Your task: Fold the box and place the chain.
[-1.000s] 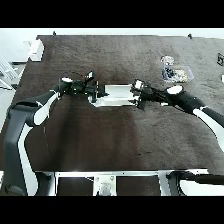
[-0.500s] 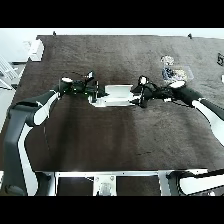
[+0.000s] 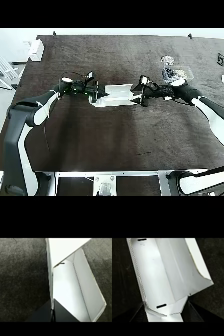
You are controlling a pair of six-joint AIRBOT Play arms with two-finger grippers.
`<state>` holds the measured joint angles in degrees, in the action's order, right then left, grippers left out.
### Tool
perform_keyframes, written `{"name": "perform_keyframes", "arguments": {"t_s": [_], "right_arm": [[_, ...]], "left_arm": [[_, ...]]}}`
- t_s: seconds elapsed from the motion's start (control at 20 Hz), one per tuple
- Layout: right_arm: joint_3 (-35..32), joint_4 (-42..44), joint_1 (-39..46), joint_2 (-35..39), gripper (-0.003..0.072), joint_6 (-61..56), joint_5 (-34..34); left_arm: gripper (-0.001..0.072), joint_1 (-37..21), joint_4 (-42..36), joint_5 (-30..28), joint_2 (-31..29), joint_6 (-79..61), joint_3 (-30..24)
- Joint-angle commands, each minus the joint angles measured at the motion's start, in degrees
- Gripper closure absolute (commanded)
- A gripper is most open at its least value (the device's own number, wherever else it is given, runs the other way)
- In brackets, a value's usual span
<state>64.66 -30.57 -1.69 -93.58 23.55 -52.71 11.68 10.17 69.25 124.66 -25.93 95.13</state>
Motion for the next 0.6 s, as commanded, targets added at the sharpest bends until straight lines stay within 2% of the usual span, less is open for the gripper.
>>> {"name": "perform_keyframes", "arguments": {"t_s": [0.0,0.55], "right_arm": [[1.16,-0.09,0.04,-0.59,0.0064,0.96,-0.11],[9.42,-0.09,1.38,-7.93,0.0064,0.70,-9.64]], "left_arm": [[0.0690,0.02,0.04,0.07,-0.04,-0.02,0.02],[0.0690,0.02,0.04,0.22,-0.04,-0.02,0.02]]}}
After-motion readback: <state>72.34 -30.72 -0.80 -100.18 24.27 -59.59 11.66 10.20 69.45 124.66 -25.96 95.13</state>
